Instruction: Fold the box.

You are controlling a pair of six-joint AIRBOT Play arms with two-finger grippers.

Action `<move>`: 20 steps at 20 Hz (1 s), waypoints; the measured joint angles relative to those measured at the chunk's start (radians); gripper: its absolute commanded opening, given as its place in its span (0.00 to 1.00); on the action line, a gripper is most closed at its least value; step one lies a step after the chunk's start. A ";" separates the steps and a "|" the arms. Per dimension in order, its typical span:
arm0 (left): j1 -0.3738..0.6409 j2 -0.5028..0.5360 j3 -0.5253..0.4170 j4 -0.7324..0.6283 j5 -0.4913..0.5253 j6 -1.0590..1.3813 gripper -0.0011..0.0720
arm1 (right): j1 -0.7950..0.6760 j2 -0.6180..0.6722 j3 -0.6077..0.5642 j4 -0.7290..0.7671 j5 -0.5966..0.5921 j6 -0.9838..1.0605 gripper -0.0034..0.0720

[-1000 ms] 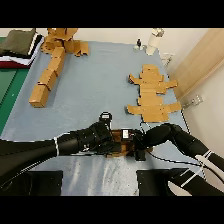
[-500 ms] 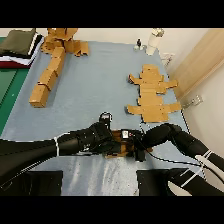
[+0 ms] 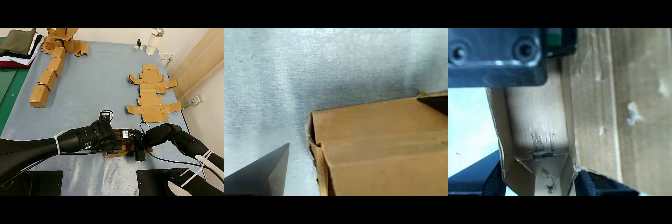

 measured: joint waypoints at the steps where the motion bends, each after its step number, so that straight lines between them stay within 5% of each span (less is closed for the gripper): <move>1: 0.000 -0.002 0.002 0.002 0.001 -0.003 0.68 | 0.000 0.000 0.000 0.000 0.000 0.000 0.71; 3: 0.003 -0.013 0.003 0.002 0.008 -0.008 0.40 | 0.000 0.000 0.000 0.000 0.000 0.000 0.71; 5: 0.003 -0.023 0.005 0.004 0.008 -0.011 0.39 | 0.000 0.000 0.000 0.000 0.000 0.000 0.71; 6: 0.003 -0.027 0.005 0.004 0.008 -0.012 0.07 | 0.000 0.000 0.000 0.000 0.000 0.000 0.71; 17: 0.006 -0.036 0.013 0.011 -0.024 -0.003 0.04 | -0.001 0.000 0.000 -0.003 -0.001 0.001 0.71; 18: 0.006 -0.036 0.013 0.010 -0.023 -0.003 0.06 | -0.001 0.000 0.000 -0.003 -0.001 0.001 0.71; 20: 0.006 -0.036 0.013 0.008 -0.030 0.002 0.78 | -0.001 0.000 0.000 -0.001 0.000 0.000 0.71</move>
